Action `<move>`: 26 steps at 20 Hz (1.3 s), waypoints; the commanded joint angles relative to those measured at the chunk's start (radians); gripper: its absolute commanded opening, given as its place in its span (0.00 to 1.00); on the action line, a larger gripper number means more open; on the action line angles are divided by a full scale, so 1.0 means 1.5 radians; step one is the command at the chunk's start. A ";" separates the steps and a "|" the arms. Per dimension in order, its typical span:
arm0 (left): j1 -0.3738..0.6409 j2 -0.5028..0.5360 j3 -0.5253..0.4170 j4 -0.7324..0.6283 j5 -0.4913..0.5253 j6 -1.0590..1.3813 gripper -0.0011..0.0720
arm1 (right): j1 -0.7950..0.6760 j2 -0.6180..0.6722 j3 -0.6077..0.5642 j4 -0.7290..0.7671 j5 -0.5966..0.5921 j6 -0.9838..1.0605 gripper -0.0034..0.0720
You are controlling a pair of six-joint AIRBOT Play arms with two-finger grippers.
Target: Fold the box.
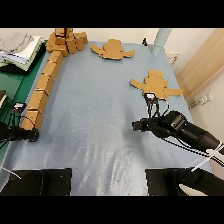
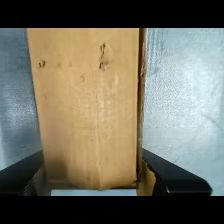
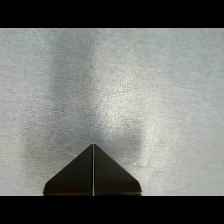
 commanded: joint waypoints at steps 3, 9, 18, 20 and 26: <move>0.001 -0.003 0.052 0.072 -0.152 -0.021 0.98 | 0.001 0.000 0.001 0.003 0.000 0.000 0.05; 0.001 -0.003 0.196 0.196 -0.420 -0.167 0.93 | 0.001 0.000 0.001 0.039 0.000 -0.001 0.05; -0.300 -0.010 0.359 0.075 -0.394 -0.391 0.02 | -0.055 -0.088 0.107 0.158 -0.012 -0.168 0.05; -0.434 -0.087 0.423 0.079 -0.348 -0.430 0.02 | -0.097 -0.174 0.217 0.208 -0.035 -0.234 0.05; -0.631 -0.395 0.635 0.002 -0.259 -0.445 0.02 | -0.128 -0.420 0.553 0.239 -0.159 -0.273 0.05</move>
